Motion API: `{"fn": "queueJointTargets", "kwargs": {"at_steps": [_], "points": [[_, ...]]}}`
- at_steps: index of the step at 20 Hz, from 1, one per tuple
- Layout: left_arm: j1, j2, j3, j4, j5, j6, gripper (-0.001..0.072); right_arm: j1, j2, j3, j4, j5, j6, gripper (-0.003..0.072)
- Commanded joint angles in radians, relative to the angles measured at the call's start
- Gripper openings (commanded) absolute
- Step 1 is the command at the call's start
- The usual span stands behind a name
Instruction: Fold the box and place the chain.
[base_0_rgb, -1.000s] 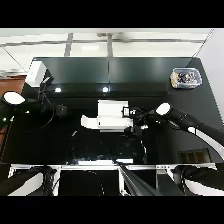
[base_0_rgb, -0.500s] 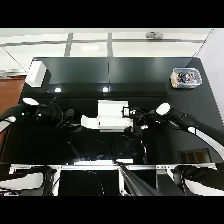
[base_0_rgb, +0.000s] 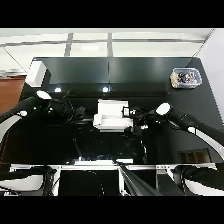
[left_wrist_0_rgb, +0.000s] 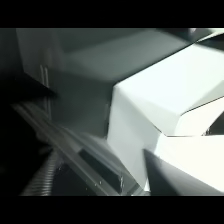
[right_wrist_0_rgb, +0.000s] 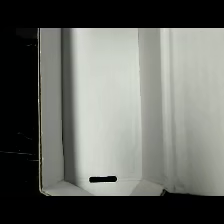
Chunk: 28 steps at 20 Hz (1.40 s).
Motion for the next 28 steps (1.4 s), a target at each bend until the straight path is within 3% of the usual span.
{"fn": "queueJointTargets", "kwargs": {"at_steps": [1,8,10,14,20,28], "points": [[-0.006,-0.001,0.058,-0.002,-0.072,0.007,0.0713,0.001,0.0,0.001,0.0,0.0,0.0,0.0493],[-0.048,-0.001,0.077,-0.054,-0.124,0.035,0.0681,0.001,0.0,0.001,0.0,0.0,0.0,0.0493],[-0.081,-0.001,0.084,-0.054,-0.117,0.035,0.0559,0.001,0.0,0.001,0.0,0.0,0.0,0.0493],[-0.13,-0.001,0.117,-0.024,-0.105,-0.043,0.0559,0.0,0.0,0.001,0.0,0.0,0.0,0.0493],[-0.211,0.0,0.206,0.148,-0.064,-0.222,0.0559,0.001,0.0,0.001,0.0,0.0,0.0,0.0493],[-0.264,0.0,0.223,0.232,0.002,-0.371,0.0537,0.001,0.0,0.001,0.0,0.0,0.0,0.0493]]}}
